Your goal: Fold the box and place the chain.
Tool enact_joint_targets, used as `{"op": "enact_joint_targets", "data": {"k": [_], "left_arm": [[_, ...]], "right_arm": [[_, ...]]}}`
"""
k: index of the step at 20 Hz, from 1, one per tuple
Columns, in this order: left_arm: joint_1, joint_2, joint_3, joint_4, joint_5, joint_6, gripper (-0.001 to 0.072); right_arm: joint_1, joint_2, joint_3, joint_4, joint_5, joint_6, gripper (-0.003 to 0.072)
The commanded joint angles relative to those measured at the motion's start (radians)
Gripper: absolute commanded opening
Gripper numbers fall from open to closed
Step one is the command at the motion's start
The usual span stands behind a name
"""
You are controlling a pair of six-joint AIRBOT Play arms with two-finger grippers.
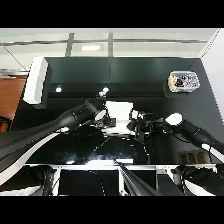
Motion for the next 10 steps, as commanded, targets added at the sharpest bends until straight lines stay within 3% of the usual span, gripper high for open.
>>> {"op": "enact_joint_targets", "data": {"k": [1, 2, 3, 4, 5, 6, 7, 8, 10], "left_arm": [[0.000, 0.000, 0.000, 0.000, -0.002, 0.000, 0.0028], [0.000, 0.000, 0.000, 0.000, -0.002, 0.000, 0.0028], [0.000, 0.000, 0.000, 0.000, -0.002, 0.000, 0.0028], [0.000, 0.000, 0.000, 0.000, -0.002, 0.000, 0.0028], [0.000, 0.000, 0.000, 0.000, -0.002, 0.000, 0.0028], [0.000, 0.000, 0.000, 0.000, -0.002, 0.000, 0.0028], [0.000, 0.000, 0.000, 0.000, -0.002, 0.001, 0.0028], [0.000, 0.000, 0.000, 0.000, -0.002, 0.001, 0.0028], [0.000, 0.000, 0.000, 0.001, -0.004, 0.001, 0.0028]], "right_arm": [[0.000, -0.010, 0.000, 0.017, -0.014, 0.048, 0.0303], [0.000, -0.010, 0.000, 0.014, -0.019, 0.064, 0.0454], [0.000, -0.010, 0.000, 0.003, -0.019, 0.067, 0.0383], [0.000, -0.010, 0.000, -0.007, -0.019, 0.077, 0.0249], [0.000, -0.010, 0.000, -0.008, -0.025, 0.100, 0.0377], [0.000, -0.010, 0.000, -0.008, -0.029, 0.116, 0.0403], [0.000, -0.010, 0.000, -0.009, -0.026, 0.139, 0.0097], [0.000, -0.008, 0.000, -0.010, -0.018, 0.180, 0.0014], [-0.013, 0.022, 0.003, -0.012, -0.014, 0.352, 0.0015]]}}
